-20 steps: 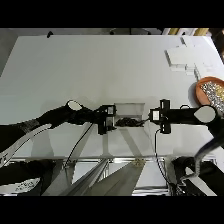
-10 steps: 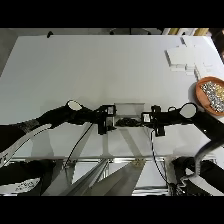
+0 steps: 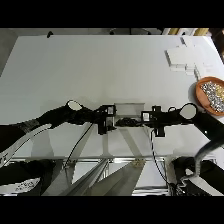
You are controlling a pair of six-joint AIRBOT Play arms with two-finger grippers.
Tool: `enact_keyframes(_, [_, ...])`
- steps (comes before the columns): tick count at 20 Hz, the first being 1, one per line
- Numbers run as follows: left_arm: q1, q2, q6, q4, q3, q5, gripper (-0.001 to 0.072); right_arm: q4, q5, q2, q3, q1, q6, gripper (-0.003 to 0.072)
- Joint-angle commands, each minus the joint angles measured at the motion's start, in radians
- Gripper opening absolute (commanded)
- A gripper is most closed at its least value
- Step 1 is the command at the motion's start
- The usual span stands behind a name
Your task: Fold the box and place the chain.
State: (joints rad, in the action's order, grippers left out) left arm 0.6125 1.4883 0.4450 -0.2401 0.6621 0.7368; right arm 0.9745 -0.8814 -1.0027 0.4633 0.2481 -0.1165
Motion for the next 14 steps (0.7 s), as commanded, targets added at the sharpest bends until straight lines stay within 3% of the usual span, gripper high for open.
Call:
enact_keyframes(1, [0.0,0.0,0.0,0.0,0.0,0.0,0.021,0.036,0.027,0.092,0.0,0.001,0.024,0.0232])
enact_keyframes(3, [0.0,0.0,0.0,0.0,0.0,0.0,0.021,0.034,0.051,0.106,0.0,0.001,0.031,0.0274])
enact_keyframes(8, [0.0,0.0,0.0,0.0,0.0,0.0,0.021,0.023,0.066,0.01,0.0,0.001,0.03,0.0274])
enact_keyframes(11, [0.0,0.0,0.0,0.0,0.0,0.0,0.021,-0.043,0.063,-0.029,0.0,0.001,0.03,0.0153])
enact_keyframes(14, [0.0,0.0,0.0,0.0,0.0,0.0,0.021,-0.092,0.054,-0.026,0.0,0.001,0.03,0.0147])
